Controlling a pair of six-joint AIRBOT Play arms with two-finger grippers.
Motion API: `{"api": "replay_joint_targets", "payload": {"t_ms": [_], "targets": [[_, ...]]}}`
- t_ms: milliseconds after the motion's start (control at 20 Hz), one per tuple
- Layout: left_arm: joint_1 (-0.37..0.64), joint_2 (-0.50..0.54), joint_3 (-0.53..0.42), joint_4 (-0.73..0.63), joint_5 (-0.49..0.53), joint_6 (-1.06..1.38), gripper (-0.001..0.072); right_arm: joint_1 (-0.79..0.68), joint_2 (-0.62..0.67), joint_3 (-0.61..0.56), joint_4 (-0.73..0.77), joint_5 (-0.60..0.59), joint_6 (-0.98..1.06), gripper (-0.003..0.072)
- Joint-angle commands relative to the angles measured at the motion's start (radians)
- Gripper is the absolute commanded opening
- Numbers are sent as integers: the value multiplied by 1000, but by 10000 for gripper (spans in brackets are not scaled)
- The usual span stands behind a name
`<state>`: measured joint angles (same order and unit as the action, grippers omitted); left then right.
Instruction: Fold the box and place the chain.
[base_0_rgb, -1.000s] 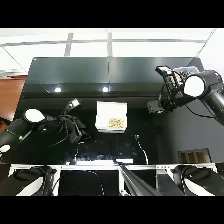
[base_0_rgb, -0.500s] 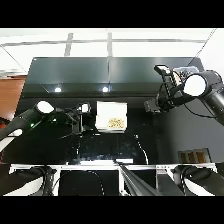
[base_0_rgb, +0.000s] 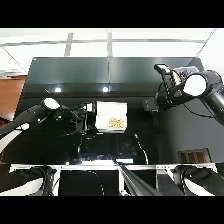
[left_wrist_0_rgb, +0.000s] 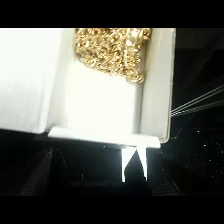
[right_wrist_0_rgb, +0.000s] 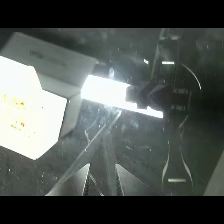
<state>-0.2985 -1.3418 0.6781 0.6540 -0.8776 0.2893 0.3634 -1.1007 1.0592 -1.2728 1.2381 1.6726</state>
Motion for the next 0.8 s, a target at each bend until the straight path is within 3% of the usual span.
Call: {"api": "replay_joint_targets", "payload": {"t_ms": [0, 500, 550, 700, 750], "targets": [[-29, -3, 3, -8, 13, 3, 718, 0, 0, 0, 3, -47, 0, 203], [-53, -3, 3, -10, 2, -6, 713, 0, 0, 0, 2, -76, -1, 203], [-53, -3, 3, -10, 2, -6, 684, 0, 0, 0, 2, -82, -1, 203], [-53, -3, 3, -10, 5, -5, 420, 0, 0, -8, -2, -131, -1, 203], [-53, -3, 3, -9, 8, -5, 406, 0, 0, -26, -1, -184, 0, 206]]}}
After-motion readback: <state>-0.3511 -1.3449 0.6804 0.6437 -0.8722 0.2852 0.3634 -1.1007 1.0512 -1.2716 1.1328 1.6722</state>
